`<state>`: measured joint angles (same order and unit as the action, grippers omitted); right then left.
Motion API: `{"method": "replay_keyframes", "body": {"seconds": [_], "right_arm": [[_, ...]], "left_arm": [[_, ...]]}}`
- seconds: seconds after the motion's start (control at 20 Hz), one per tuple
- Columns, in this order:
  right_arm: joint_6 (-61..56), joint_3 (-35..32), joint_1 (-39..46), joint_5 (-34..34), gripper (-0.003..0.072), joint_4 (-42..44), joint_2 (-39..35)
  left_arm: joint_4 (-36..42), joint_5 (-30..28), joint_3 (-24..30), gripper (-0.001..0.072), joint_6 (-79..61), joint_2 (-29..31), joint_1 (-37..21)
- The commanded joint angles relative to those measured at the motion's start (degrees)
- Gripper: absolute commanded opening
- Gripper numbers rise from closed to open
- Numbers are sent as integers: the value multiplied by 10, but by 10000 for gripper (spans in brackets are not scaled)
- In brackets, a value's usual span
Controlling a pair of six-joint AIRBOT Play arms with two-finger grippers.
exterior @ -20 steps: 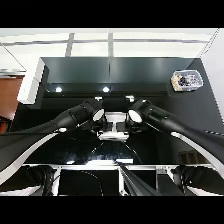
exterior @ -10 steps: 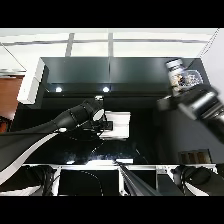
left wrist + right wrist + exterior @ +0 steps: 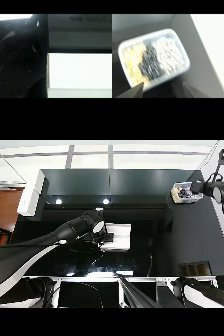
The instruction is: Fold the box and place the chain.
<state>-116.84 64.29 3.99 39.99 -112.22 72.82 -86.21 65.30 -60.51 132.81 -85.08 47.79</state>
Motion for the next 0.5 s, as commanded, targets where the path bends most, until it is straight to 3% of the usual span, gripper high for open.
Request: {"method": "replay_keyframes", "body": {"seconds": [0.0,0.1,0.2,0.45], "right_arm": [[0,136,40,46,621,132,148],[6,223,54,127,628,190,220],[5,282,64,177,629,190,264],[-90,374,115,260,628,188,327]], "left_arm": [[4,1,0,27,0,0,0],[4,12,0,27,0,0,0],[3,13,0,27,0,0,0],[4,12,0,27,0,0,0]]}}
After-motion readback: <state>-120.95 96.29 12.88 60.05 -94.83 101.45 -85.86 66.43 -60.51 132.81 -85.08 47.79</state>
